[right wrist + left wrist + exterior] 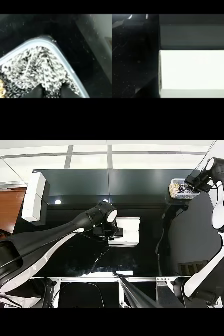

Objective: Fold the box and place the chain.

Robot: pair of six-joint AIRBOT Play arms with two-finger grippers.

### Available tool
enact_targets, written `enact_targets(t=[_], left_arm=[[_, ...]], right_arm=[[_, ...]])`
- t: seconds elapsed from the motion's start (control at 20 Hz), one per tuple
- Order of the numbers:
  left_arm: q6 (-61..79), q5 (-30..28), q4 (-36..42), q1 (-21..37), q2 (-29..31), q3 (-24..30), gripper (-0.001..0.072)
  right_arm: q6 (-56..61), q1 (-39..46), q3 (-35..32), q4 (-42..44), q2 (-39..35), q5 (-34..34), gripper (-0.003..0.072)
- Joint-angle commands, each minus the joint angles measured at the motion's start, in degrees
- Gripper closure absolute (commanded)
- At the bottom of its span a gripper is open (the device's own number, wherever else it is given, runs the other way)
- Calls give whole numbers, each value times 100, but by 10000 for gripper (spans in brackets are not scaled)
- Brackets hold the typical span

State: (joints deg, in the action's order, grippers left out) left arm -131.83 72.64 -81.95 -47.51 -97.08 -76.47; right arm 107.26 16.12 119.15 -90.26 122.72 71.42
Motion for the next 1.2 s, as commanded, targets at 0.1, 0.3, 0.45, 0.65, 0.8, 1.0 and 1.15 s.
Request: enact_targets(t=[0.1, 0.3, 0.45, 0.65, 0.8, 1.0, 1.15], left_arm=[[4, 7, 0, 0, 2, -2, 683], [4, 4, 0, 2, 2, -2, 683], [4, 0, -2, 2, 2, -2, 683], [4, 0, 0, 0, 2, -2, 683], [4, 0, 0, 0, 2, -2, 683], [4, 4, 0, 0, 2, -2, 683], [4, 2, 15, 2, 2, -2, 683]], right_arm=[[-822, 17, 35, 315, -332, 87, 675], [-1460, 52, 28, 603, -1460, 96, 678], [-1720, 52, 28, 1097, -2302, 83, 679], [-1943, 42, 26, 1722, -3220, 352, 679], [-2039, 42, -380, 2402, -4019, 413, 679], [-2072, -212, -470, 2815, -4927, 459, 679], [-2070, -682, -470, 2815, -5525, 723, 679]])
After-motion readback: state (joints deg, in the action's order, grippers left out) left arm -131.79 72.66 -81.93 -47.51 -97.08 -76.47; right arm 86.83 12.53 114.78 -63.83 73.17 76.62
